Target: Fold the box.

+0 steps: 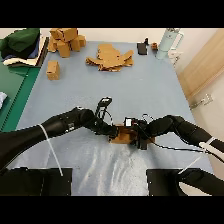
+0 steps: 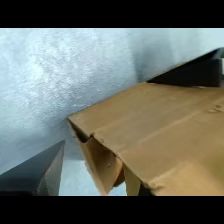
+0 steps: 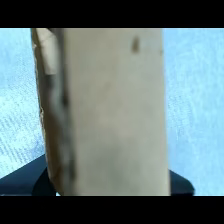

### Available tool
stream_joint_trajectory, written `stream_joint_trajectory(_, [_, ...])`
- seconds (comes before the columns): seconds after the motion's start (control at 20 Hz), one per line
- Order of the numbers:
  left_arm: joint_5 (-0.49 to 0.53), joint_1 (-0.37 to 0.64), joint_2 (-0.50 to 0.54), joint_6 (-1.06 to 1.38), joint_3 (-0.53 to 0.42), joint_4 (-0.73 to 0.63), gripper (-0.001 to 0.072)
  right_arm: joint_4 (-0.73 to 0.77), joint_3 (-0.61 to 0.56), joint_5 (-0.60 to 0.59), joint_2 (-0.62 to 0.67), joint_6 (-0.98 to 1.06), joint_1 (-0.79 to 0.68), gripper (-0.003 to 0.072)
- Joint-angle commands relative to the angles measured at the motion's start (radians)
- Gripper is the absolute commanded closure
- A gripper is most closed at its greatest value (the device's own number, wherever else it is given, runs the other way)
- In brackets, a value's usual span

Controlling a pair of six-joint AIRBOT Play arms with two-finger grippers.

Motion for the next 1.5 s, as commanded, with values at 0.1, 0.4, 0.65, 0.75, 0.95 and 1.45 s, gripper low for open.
stream_joint_trajectory(0.1, [-0.093,-0.123,-0.097,-0.44,0.132,0.32,0.0172,0.0,0.0,0.0,0.0,0.0,0.0,0.0177])
stream_joint_trajectory(0.4, [-0.324,-0.208,-0.211,-0.64,0.298,0.499,0.0172,0.0,0.0,0.0,0.0,0.0,0.0,0.0177])
stream_joint_trajectory(0.65, [-0.377,-0.217,-0.251,-0.668,0.344,0.533,0.0169,0.0,0.0,0.0,0.0,0.0,0.0,0.0177])
stream_joint_trajectory(0.75, [-0.377,-0.217,-0.252,-0.702,0.344,0.533,0.0436,0.0,0.0,0.0,0.0,0.0,0.0,0.0177])
stream_joint_trajectory(0.95, [-0.346,-0.229,-0.252,-0.713,0.344,0.525,0.0696,0.0,0.0,0.0,0.0,0.0,0.0,0.0177])
stream_joint_trajectory(1.45, [-0.455,-0.235,-0.25,-0.72,0.348,0.521,0.019,0.0,0.0,0.0,0.0,0.0,0.0,0.0177])
